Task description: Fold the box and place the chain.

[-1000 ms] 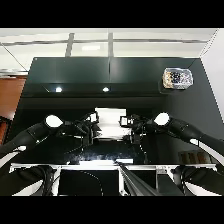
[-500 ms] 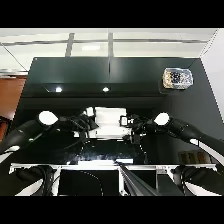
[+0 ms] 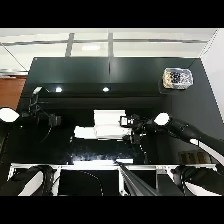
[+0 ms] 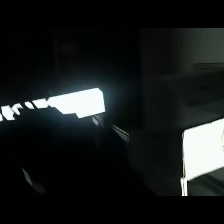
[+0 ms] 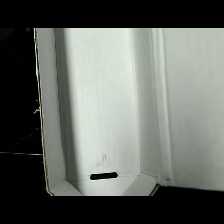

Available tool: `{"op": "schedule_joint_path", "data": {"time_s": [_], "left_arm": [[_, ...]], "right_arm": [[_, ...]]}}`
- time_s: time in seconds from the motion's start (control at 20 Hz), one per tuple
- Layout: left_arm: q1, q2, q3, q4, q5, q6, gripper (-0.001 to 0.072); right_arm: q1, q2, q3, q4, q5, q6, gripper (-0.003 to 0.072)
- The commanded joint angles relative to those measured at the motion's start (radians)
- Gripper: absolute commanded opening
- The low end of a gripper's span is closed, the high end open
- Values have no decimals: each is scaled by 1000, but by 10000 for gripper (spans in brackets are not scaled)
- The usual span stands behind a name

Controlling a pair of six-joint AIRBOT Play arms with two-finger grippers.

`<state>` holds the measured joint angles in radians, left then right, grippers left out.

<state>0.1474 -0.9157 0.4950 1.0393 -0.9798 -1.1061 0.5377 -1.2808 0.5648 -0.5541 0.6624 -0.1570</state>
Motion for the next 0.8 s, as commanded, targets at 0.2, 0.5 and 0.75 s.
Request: {"op": "schedule_joint_path", "data": {"time_s": [0.2, 0.5, 0.75], "left_arm": [[51, -290, -97, -336, -179, 19, 31], [-150, -428, -87, -584, -139, 156, 29], [-188, -351, -16, -547, -138, 154, 30]], "right_arm": [[0, -1, 0, 0, 0, 0, 438], [0, -1, 0, 1, 0, 0, 438], [0, -1, 0, 1, 0, 0, 438]]}}
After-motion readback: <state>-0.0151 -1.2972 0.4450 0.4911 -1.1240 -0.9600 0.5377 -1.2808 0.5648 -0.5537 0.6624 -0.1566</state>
